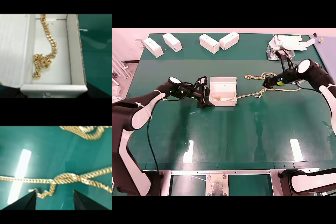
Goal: Fold the box and place the chain.
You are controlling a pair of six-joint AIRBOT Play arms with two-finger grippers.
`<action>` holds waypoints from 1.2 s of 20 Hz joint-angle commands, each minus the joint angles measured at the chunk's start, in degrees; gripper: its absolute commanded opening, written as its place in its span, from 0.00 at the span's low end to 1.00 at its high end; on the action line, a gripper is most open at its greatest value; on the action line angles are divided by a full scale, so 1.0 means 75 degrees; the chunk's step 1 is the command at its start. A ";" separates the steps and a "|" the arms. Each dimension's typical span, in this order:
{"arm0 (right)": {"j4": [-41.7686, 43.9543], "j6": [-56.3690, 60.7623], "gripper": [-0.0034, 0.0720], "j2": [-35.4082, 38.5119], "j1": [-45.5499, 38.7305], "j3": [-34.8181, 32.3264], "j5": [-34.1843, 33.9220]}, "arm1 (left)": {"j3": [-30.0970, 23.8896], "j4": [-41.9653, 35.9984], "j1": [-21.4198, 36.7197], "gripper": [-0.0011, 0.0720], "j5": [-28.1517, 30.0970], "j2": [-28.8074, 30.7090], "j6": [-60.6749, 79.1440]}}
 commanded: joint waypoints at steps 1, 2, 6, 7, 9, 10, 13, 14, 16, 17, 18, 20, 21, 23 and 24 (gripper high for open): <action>-0.0490 0.0860 0.74 0.0006 -0.0251 -0.0577 -0.0402 | 0.0009 0.0003 0.0003 0.72 0.0000 0.0000 0.0000; -0.0487 0.0947 0.74 -0.0003 -0.0227 -0.0577 -0.0504 | 0.0009 0.0003 0.0003 0.72 0.0003 -0.0003 0.0000; -0.0944 -0.2069 0.77 -0.0003 -0.0087 -0.0522 -0.0997 | 0.0009 0.0003 0.0003 0.72 -0.0003 0.0000 0.0000; -0.0868 -0.3774 0.77 -0.0003 -0.0087 -0.0527 -0.0985 | 0.0006 0.0003 0.0003 0.72 0.0000 0.0000 0.0000; -0.0577 -0.6073 0.77 -0.0006 -0.0087 -0.0527 -0.0886 | 0.0009 0.0003 0.0003 0.72 -0.0003 0.0000 0.0000; -0.0297 -0.6784 0.77 -0.0020 -0.0087 -0.0525 -0.0746 | 0.0009 0.0003 0.0003 0.72 0.0000 -0.0003 0.0000; -0.0082 -0.8090 0.75 -0.0146 -0.0096 -0.0525 -0.0589 | 0.0009 0.0003 0.0003 0.72 -0.0003 -0.0003 0.0000; -0.0070 -0.8451 0.75 -0.0233 -0.0140 -0.0522 -0.0586 | 0.0009 0.0003 0.0003 0.72 -0.0003 -0.0003 0.0000; -0.0052 -0.9034 0.71 -0.0495 -0.0201 -0.0463 -0.0589 | 0.0009 0.0003 0.0003 0.72 -0.0003 0.0000 0.0000; -0.0050 -0.9168 0.70 -0.0656 -0.0245 -0.0373 -0.0586 | 0.0009 0.0003 0.0003 0.72 0.0000 0.0000 0.0000; -0.0026 -0.9262 0.70 -0.0839 -0.0289 -0.0245 -0.0580 | 0.0009 0.0003 0.0003 0.72 0.0000 0.0000 0.0000; 0.0087 -0.9428 0.70 -0.1163 -0.0373 0.0085 -0.0554 | 0.0009 0.0003 0.0003 0.72 -0.0003 0.0000 0.0000; 0.0192 -0.9498 0.70 -0.1314 -0.0428 0.0289 -0.0519 | 0.0009 0.0003 0.0003 0.72 0.0000 0.0000 0.0000; 0.0411 -0.9710 0.70 -0.1521 -0.0481 0.0682 -0.0315 | 0.0009 0.0003 0.0003 0.72 -0.0003 0.0000 0.0000; 0.0475 -0.9710 0.70 -0.1620 -0.0522 0.0901 -0.0172 | 0.0009 0.0003 0.0003 0.72 0.0000 0.0000 0.0000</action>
